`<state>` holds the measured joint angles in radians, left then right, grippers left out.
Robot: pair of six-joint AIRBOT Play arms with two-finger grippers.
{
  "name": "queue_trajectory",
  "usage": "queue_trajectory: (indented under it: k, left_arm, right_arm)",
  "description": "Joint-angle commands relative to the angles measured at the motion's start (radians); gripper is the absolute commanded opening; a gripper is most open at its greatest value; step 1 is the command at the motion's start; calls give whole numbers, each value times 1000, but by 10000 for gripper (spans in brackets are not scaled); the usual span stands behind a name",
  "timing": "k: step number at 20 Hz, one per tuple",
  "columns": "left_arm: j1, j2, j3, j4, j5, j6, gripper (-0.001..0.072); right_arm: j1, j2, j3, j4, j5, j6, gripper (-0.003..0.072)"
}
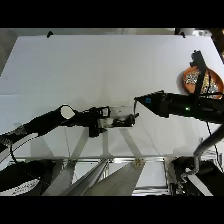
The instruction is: Fold the box and place the chain.
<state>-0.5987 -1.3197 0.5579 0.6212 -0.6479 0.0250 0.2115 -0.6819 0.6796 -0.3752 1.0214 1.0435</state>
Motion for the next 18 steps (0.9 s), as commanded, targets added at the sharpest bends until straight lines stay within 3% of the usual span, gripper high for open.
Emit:
queue_trajectory:
  k: [1,6,10,18]
  left_arm:
    - [0,0,-1,0,0,0,207]
    - [0,0,-1,0,0,0,207]
    - [0,0,-1,0,0,0,207]
    - [0,0,-1,0,0,0,207]
  right_arm:
    - [68,-72,0,51,-21,-60,16]
    - [106,-198,0,34,-53,-103,16]
    - [106,-232,-12,-135,-59,-43,18]
    - [115,-235,-209,-182,-198,-39,18]
